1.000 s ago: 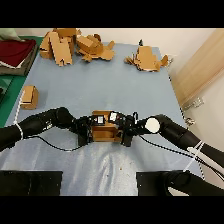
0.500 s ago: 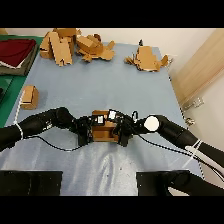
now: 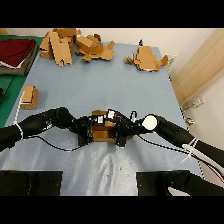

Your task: Fold the box.

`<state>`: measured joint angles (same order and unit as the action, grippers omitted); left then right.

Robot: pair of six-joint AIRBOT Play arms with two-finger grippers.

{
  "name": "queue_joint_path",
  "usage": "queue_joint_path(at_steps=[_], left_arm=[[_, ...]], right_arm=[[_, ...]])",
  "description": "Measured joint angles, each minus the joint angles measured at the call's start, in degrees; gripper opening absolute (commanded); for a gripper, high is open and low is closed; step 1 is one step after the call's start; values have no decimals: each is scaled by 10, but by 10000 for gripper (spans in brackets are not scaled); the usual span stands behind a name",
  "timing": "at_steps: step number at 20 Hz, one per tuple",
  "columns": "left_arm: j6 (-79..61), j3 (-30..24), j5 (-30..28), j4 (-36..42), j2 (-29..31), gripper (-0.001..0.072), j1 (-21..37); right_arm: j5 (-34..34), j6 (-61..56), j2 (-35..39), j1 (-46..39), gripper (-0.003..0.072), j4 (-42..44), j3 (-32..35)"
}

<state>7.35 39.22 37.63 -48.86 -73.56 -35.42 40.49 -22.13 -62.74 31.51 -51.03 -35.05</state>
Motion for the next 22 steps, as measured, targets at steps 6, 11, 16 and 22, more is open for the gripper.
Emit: queue_joint_path(at_steps=[6, 11, 16, 22], left_arm=[[-2, 0, 1, -2, 0, 355, 0], [-2, 0, 1, -2, 0, 356, 0], [0, 0, 1, 0, 0, 356, 0], [3, 0, 1, 3, 0, 355, 0]], right_arm=[[3, 13, -19, 19, 328, 20, 0], [4, 16, -22, 32, 376, 23, 0], [9, 16, -20, 35, 151, 14, 0], [12, -77, 26, 35, 4, -88, 0]])
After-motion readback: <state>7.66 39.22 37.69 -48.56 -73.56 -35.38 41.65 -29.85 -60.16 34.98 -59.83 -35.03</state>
